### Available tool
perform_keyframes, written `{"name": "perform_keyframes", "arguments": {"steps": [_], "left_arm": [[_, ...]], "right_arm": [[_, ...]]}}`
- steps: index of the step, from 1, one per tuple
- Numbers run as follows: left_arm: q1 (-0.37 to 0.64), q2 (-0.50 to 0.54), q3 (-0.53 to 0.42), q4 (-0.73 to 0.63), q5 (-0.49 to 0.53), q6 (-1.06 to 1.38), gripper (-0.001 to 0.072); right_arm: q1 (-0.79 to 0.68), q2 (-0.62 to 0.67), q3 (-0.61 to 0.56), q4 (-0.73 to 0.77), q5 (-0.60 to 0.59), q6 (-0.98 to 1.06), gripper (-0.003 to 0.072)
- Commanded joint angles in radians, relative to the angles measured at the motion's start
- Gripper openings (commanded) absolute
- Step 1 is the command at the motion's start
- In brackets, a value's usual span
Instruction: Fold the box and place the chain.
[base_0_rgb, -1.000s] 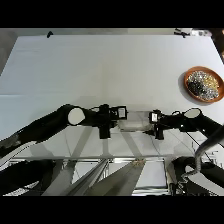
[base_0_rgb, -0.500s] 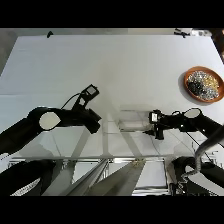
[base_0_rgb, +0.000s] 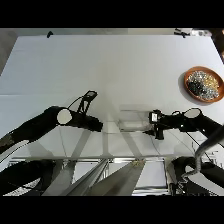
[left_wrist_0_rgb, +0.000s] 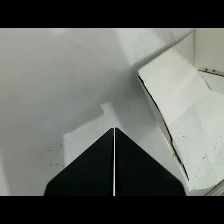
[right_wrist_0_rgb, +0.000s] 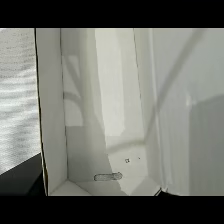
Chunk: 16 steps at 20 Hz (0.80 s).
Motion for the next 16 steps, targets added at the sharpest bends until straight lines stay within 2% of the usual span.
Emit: {"name": "perform_keyframes", "arguments": {"steps": [1, 4, 8, 16], "left_arm": [[-0.037, -0.048, 0.000, -0.053, 0.028, 0.013, 0.0004], [-0.064, -0.058, 0.000, -0.117, 0.096, 0.044, 0.0004], [-0.073, -0.060, 0.002, -0.238, 0.102, 0.169, 0.0007], [-0.073, -0.053, 0.035, -0.277, 0.095, 0.253, 0.0012]], "right_arm": [[0.001, 0.000, 0.000, 0.000, 0.000, 0.000, 0.0358], [0.001, 0.000, 0.000, 0.000, 0.000, 0.000, 0.0358], [0.001, 0.000, 0.000, 0.000, 0.000, 0.000, 0.0358], [0.001, 0.000, 0.000, 0.000, 0.000, 0.000, 0.0358]]}}
